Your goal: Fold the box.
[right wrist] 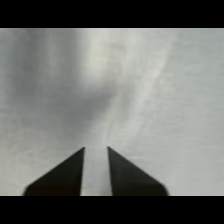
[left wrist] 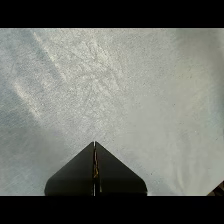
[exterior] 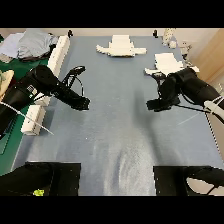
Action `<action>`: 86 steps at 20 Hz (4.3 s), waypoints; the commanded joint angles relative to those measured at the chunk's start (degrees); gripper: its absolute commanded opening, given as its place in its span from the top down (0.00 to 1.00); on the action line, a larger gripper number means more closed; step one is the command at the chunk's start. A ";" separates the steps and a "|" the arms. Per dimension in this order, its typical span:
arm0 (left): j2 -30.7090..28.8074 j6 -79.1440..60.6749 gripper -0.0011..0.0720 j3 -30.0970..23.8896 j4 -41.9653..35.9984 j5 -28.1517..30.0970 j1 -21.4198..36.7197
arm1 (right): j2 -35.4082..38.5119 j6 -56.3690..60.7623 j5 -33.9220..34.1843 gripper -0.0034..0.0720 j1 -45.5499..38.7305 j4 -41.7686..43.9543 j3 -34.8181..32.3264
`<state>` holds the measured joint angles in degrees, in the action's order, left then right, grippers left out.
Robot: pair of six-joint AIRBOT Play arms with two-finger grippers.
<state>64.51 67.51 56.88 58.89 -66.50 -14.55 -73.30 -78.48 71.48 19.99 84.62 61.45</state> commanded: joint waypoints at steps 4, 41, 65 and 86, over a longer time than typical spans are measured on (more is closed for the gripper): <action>0.07 -0.02 0.97 0.04 0.02 0.02 -0.02 | -14.10 1.42 2.58 0.55 -18.58 -3.30 27.63; 0.07 -0.02 0.97 0.04 0.02 0.04 -0.02 | -40.57 -5.97 -2.32 0.96 -40.28 44.26 47.63; 0.07 -0.02 0.97 0.04 0.02 0.04 -0.02 | 33.59 16.31 -21.84 0.24 -14.27 28.81 -37.33; 0.07 -0.02 0.97 0.04 0.02 0.04 -0.02 | -24.13 -44.78 16.50 0.28 -51.74 49.20 4.50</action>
<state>64.55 67.51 56.88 58.89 -66.46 -14.55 -90.72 -118.98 83.35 -31.14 131.09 62.94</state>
